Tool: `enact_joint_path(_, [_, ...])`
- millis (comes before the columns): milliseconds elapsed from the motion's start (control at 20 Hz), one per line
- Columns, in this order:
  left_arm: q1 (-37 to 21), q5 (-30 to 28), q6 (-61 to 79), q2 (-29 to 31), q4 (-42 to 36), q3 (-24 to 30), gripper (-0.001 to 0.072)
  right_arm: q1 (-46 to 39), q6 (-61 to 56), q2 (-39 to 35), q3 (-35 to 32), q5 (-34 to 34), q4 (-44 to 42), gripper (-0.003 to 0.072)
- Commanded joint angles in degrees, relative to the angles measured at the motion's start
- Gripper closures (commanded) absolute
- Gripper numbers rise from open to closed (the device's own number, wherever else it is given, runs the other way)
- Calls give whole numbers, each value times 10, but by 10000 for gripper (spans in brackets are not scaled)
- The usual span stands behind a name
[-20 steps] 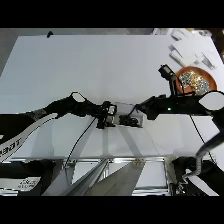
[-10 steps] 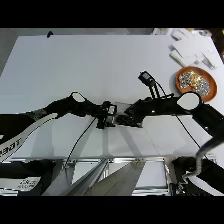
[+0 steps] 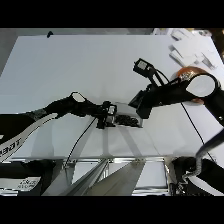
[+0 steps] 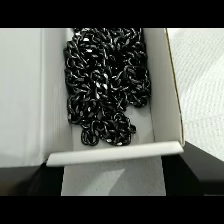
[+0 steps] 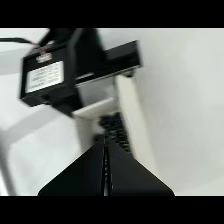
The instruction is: Fold the box and place the chain.
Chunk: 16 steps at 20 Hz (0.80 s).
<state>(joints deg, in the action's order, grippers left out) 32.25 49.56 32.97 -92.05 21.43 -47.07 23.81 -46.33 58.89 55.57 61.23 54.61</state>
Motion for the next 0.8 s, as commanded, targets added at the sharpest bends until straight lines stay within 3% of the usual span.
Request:
enact_joint_path(0, [0,0,0,0,0,0,638,-19,-3,18,28,-68,79,672])
enact_joint_path(150, [0,0,0,0,0,0,638,-52,-3,76,25,-31,85,672])
enact_joint_path(350, [0,0,0,0,0,0,638,-33,-3,133,14,15,77,672])
enact_joint_path(450, [0,0,0,0,0,0,638,-10,-1,135,0,9,75,670])
enact_joint_path(600, [0,0,0,0,0,0,638,-4,9,123,-34,1,53,566])
enact_joint_path(750, [0,0,0,0,0,0,638,-4,43,78,-80,-11,37,555])
